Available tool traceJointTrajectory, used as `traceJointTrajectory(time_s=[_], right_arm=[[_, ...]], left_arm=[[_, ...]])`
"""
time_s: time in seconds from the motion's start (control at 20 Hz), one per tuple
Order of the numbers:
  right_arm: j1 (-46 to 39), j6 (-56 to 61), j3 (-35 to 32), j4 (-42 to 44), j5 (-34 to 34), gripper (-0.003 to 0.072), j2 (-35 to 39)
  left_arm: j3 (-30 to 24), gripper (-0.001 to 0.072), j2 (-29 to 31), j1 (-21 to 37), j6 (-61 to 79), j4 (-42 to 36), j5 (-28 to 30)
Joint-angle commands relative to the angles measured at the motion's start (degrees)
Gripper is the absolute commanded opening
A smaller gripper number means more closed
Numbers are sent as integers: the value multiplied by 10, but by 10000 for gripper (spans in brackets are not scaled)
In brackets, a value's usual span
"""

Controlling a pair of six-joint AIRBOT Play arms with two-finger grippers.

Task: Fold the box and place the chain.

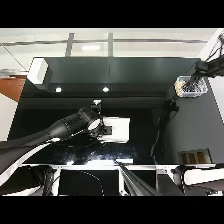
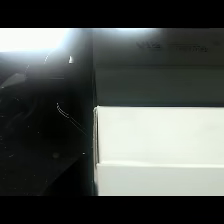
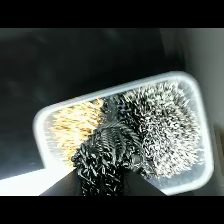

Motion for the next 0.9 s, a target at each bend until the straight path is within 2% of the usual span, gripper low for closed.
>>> traceJointTrajectory(time_s=[0.0, 0.3, 0.45, 0.65, 0.85], right_arm=[[-11, -29, 5, 65, 21, 40, 85], [-14, -41, 5, 155, 54, 40, 226], [12, -43, 1, 165, 72, 40, 284], [88, -51, 0, 165, 173, 40, 340], [196, -89, -1, 165, 249, 39, 362]], left_arm=[[0, 28, 0, 0, 0, 0, 3], [0, 29, 0, 0, 0, 0, 10], [0, 29, 0, 0, 0, 0, 11], [0, 29, 0, 0, 0, 1, 13], [0, 28, 0, 0, 0, 2, 13]])
